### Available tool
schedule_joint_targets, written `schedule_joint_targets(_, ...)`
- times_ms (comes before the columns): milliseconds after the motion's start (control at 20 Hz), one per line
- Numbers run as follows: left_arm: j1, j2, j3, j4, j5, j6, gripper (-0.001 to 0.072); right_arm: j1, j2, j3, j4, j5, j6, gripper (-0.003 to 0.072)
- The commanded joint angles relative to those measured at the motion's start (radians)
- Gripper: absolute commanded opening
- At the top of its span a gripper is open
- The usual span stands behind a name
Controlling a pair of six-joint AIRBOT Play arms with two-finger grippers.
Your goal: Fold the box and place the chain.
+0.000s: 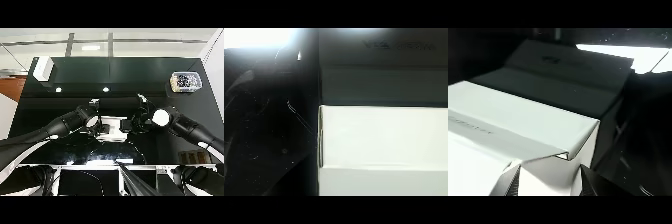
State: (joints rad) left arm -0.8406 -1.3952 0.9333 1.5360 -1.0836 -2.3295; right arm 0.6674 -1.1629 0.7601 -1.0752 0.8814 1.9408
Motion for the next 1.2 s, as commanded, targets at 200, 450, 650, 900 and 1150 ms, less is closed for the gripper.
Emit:
schedule_joint_targets(200,0.000,-0.001,0.000,-0.003,-0.002,-0.001,0.0030,0.097,-0.075,0.063,-0.233,0.056,0.172,0.0418)
schedule_joint_targets(450,0.000,-0.001,0.000,-0.003,-0.002,-0.001,0.0030,0.143,-0.078,0.063,-0.307,0.056,0.238,0.0369)
schedule_joint_targets(650,0.000,-0.001,0.000,-0.003,-0.001,-0.001,0.0030,0.182,-0.114,0.098,-0.354,0.077,0.299,0.0368)
schedule_joint_targets(900,0.000,-0.001,0.000,-0.002,-0.002,-0.001,0.0030,0.212,-0.176,0.164,-0.415,0.126,0.352,0.0260)
schedule_joint_targets(1150,0.000,-0.001,0.000,0.000,0.001,-0.001,0.0030,0.212,-0.189,0.164,-0.426,0.154,0.402,0.0194)
